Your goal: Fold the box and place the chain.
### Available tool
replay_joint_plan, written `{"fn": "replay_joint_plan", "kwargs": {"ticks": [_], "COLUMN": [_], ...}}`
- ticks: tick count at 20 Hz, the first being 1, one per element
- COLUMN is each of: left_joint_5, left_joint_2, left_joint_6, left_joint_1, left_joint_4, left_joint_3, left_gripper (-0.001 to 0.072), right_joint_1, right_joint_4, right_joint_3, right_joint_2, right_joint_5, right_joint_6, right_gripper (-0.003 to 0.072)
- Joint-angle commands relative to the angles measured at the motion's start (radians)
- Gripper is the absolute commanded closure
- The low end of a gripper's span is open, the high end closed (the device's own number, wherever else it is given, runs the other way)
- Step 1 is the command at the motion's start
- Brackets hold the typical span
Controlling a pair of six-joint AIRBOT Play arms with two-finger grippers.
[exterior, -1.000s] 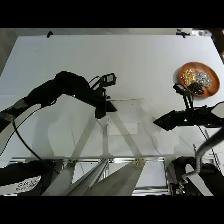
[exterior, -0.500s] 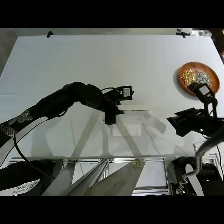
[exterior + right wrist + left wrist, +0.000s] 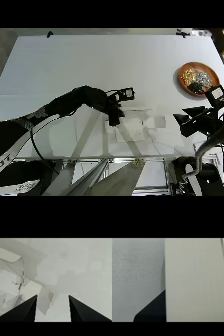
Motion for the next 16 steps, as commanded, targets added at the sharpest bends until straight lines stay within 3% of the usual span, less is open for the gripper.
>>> {"fn": "replay_joint_plan", "kwargs": {"ticks": [1,5,11,16], "left_joint_5": [-0.093,-0.102,-0.086,-0.173], "left_joint_2": [-0.026,-0.026,-0.054,-0.087], "left_joint_6": [0.022,0.146,0.189,0.189], "left_joint_1": [-0.021,-0.028,-0.026,-0.037], "left_joint_4": [-0.02,-0.125,-0.166,-0.15], "left_joint_3": [-0.002,-0.002,-0.002,-0.002], "left_gripper": [0.0704,0.0705,0.0705,0.0705], "right_joint_1": [0.0,0.0,0.0,0.0], "right_joint_4": [-0.004,-0.007,-0.015,-0.018], "right_joint_3": [0.001,0.001,0.001,0.001], "right_joint_2": [0.003,0.003,0.003,0.003], "right_joint_5": [-0.007,-0.007,-0.007,-0.007], "right_joint_6": [0.002,0.002,0.002,0.002], "right_gripper": [0.0244,0.0244,0.0245,0.0245]}}
